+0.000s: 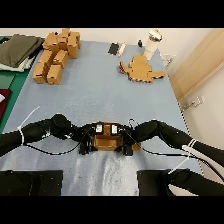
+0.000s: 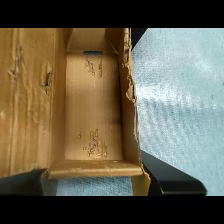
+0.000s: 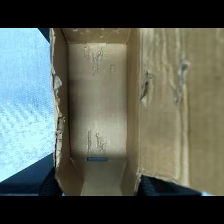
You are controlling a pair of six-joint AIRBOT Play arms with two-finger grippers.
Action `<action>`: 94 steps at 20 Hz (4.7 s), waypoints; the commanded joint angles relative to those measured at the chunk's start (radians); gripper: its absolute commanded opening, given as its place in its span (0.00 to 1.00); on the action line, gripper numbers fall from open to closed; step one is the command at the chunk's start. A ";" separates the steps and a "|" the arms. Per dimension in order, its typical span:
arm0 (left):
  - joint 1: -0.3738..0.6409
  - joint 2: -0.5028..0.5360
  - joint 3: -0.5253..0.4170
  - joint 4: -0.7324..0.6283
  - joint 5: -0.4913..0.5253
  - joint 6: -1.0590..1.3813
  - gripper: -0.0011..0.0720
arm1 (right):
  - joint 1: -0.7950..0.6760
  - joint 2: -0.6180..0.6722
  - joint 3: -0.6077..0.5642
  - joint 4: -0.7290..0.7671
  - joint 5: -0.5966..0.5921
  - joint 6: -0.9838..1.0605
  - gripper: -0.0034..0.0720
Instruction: Fold the box.
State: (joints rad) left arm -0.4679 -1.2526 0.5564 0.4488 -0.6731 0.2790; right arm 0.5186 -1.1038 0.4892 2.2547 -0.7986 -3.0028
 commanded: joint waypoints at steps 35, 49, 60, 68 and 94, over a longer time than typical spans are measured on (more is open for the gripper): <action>0.000 0.000 0.001 0.000 0.000 0.000 0.82 | 0.000 0.487 0.039 -0.262 -0.205 1.246 1.00; 0.000 0.000 0.002 -0.001 -0.003 0.000 0.82 | 0.001 0.502 0.039 -0.010 -0.229 1.650 1.00; 0.000 0.000 0.002 -0.022 -0.018 0.051 0.82 | 0.001 0.397 0.039 -0.010 -0.187 1.656 0.95; 0.000 0.000 0.002 -0.022 -0.031 0.086 0.95 | 0.001 0.350 0.039 -0.005 -0.186 1.664 0.95; 0.002 0.000 0.001 0.024 0.098 -0.075 0.75 | 0.001 0.350 0.040 -0.005 -0.157 1.664 0.95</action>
State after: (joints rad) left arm -0.4679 -1.2522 0.5571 0.4076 -0.6281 0.2665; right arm 0.5190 -0.7528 0.5278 2.2490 -0.9611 -1.3384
